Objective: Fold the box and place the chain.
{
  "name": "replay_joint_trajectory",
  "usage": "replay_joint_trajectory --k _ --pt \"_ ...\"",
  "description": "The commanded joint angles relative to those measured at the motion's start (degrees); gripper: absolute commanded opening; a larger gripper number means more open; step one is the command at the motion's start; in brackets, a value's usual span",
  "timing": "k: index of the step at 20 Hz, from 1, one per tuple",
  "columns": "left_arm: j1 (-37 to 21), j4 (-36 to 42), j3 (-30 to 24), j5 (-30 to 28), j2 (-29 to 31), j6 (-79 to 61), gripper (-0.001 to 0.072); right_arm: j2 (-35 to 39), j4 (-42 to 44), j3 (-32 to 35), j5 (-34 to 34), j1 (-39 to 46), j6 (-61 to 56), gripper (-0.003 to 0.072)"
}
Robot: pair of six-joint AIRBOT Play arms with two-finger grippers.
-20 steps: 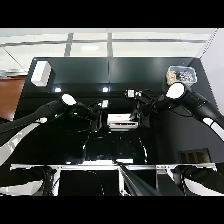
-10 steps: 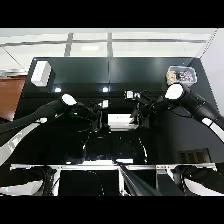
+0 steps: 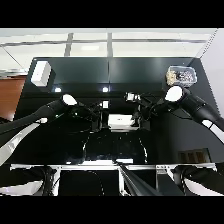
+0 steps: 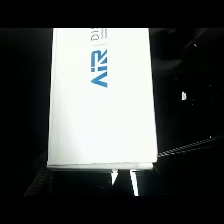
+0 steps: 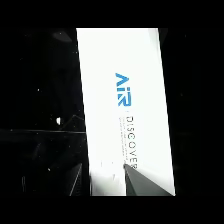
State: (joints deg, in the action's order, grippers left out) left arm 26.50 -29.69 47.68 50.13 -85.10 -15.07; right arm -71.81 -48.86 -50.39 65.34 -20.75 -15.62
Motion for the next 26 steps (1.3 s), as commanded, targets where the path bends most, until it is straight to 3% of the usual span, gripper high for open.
replay_joint_trajectory --k 1,6,7,8,10,15,21,26 --pt "-0.04 -0.04 0.04 -0.2 -0.02 0.07 0.0339 2.69 0.11 0.07 1.25 0.2 -4.35 0.0315" --pt "-0.04 -0.04 0.04 -0.22 -0.02 0.07 0.0339 9.07 0.57 0.07 3.93 2.45 -21.59 0.0303" --pt "-0.04 -0.04 0.04 -0.22 -0.02 0.07 0.0339 9.07 0.74 0.11 4.83 2.64 -28.13 0.0218" --pt "-0.04 -0.04 0.04 -0.22 -0.02 0.07 0.0339 9.03 0.79 0.39 4.98 2.71 -36.37 0.0026" --pt "-0.04 -0.02 0.04 -0.22 -0.02 0.07 0.0339 9.03 3.02 2.58 2.4 2.71 -44.98 0.0016" --pt "-0.04 -0.04 0.04 -0.2 -0.02 0.07 0.0339 7.34 16.26 10.12 -12.2 2.71 -45.44 0.0016" --pt "-0.04 -0.02 0.04 -0.2 -0.02 0.07 0.0356 0.13 13.53 10.27 -10.47 2.67 -45.44 0.0016" --pt "-0.07 0.46 0.04 -0.15 -0.02 0.09 0.0356 -0.28 11.76 10.36 -10.32 2.89 -45.2 0.0016"
